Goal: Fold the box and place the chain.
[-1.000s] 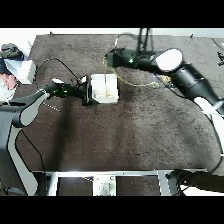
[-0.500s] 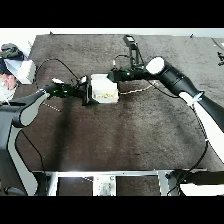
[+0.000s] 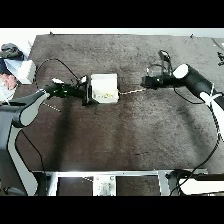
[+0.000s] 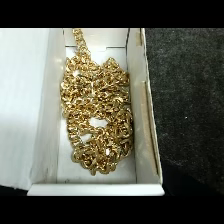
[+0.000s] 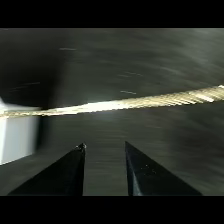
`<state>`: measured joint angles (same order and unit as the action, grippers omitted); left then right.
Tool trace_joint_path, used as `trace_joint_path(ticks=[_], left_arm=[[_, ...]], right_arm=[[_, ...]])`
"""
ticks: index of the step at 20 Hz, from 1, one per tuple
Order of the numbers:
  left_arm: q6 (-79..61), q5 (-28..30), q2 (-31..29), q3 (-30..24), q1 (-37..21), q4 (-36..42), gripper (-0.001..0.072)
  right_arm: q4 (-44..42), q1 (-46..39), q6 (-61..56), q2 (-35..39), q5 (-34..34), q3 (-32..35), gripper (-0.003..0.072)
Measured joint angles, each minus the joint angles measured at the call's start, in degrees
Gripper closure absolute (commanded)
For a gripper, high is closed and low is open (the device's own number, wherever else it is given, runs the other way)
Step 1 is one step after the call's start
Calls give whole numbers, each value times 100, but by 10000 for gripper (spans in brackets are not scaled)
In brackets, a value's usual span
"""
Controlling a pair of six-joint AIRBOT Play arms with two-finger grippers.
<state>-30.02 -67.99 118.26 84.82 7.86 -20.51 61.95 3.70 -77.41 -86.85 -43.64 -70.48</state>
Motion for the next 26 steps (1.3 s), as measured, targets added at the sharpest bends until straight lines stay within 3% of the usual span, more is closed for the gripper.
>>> trace_joint_path(ticks=[1, 2, 3, 9, 14, 15, 17, 18, 19, 22, 26], left_arm=[[0, 0, 0, 0, 0, 2, 371], [0, 0, 0, 0, 0, 0, 372], [0, 0, 0, 0, 0, 2, 372], [0, 0, 0, 0, 0, 2, 372], [0, 0, 0, 0, 0, 2, 372], [0, 0, 0, 0, 0, 2, 372], [0, 0, 0, 0, 0, 2, 372], [0, 0, 0, 0, 0, 2, 372], [0, 0, 0, 0, 0, 2, 372], [0, 0, 0, 0, 0, 2, 372], [0, 0, 0, 0, 0, 2, 372]], right_arm=[[31, -162, -92, -7, 199, 181, 380], [35, -289, -192, -28, 391, 319, 282], [46, -387, -249, -72, 529, 433, 262], [-387, -577, -424, -505, 1394, 660, 287], [-898, -439, -269, -994, 1755, 348, 289], [-960, -415, -271, -1095, 1810, 249, 419], [-1014, -411, -319, -1259, 1893, 105, 487], [-1038, -404, -334, -1322, 1910, 46, 629], [-1062, -393, -339, -1366, 1910, 2, 669], [-1126, -385, -348, -1386, 1770, -72, 670], [-1379, -304, 166, -901, 1099, -107, 670]])
